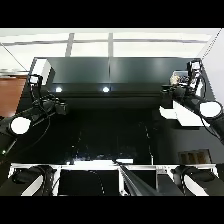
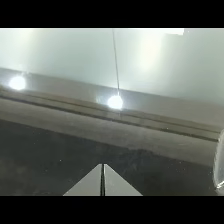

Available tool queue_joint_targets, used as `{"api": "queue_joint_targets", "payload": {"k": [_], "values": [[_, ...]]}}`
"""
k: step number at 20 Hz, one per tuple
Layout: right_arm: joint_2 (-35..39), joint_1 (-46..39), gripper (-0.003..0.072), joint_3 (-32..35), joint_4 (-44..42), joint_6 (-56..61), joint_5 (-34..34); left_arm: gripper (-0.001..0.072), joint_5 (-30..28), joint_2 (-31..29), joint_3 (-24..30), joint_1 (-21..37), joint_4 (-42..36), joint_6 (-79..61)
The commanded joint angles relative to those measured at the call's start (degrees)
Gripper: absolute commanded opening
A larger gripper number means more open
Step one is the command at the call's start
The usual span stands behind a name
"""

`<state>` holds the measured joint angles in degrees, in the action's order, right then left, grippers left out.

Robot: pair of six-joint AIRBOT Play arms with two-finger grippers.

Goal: Fold the box and place the chain.

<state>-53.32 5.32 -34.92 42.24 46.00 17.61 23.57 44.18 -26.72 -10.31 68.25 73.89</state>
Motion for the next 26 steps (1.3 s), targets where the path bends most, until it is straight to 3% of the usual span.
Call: {"api": "queue_joint_targets", "payload": {"k": [1, 16, 18, 20, 22, 25, 26], "values": [[0.0, 0.0, 0.0018, 0.0, 0.0, 0.0, 0.0, 0.0028, 0.0, 0.0, 0.0, 0.0, 0.0, 0.0], [0.0, 0.0, 0.0018, 0.0, -0.2, 0.0, 0.0, 0.0028, -1.6, 0.0, 0.0, 0.0, 0.0, 0.0], [0.0, 0.0, 0.0018, 0.0, -3.1, 1.6, 1.7, 0.0028, -2.2, 0.0, 0.0, -0.1, -0.5, 0.0], [0.0, 0.1, 0.0018, 0.0, -10.2, 3.3, 5.5, 0.0029, -1.8, -0.2, 0.0, 0.0, -5.8, 0.0], [0.0, 0.0, 0.0018, 0.0, -16.1, 3.3, 7.4, 0.0028, 1.4, -0.7, -0.8, 0.0, -10.9, 0.0], [1.2, -0.3, 0.0018, -0.8, -17.1, 3.3, 9.6, 0.0032, 8.5, -2.1, -4.3, 0.7, -8.4, -0.2], [1.8, -1.2, 0.0019, -1.6, -16.9, 3.2, 12.0, 0.0080, 13.2, -3.1, -6.6, 1.7, -5.8, -0.2]]}}
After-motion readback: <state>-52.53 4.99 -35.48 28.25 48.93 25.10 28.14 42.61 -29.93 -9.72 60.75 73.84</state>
